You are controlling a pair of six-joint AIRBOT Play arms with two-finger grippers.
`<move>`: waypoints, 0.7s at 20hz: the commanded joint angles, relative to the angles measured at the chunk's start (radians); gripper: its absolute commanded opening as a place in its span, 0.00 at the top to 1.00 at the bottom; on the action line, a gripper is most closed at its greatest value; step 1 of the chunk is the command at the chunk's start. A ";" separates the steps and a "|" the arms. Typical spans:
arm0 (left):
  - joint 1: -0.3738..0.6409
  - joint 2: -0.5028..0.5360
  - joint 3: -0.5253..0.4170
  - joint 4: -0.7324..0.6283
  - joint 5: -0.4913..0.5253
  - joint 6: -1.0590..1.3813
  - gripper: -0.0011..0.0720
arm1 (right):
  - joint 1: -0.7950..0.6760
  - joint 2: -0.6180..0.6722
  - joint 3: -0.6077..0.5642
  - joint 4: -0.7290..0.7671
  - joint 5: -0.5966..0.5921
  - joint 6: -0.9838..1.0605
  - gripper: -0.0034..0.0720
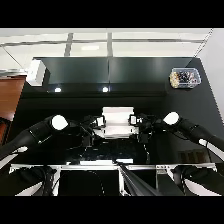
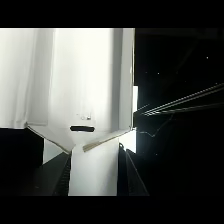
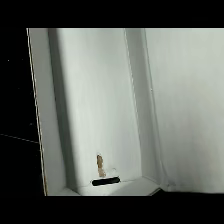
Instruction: Fold the box and place the chain.
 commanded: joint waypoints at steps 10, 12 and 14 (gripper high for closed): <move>-0.006 -0.008 0.000 -0.019 0.047 0.000 0.61 | 0.000 0.000 0.000 0.000 0.000 0.000 0.89; -0.006 -0.008 0.001 -0.065 0.048 0.001 0.65 | 0.000 0.000 0.000 0.000 0.000 0.000 0.89; -0.006 -0.009 0.001 -0.104 0.048 0.005 0.65 | 0.000 0.000 0.000 0.000 0.000 0.000 0.89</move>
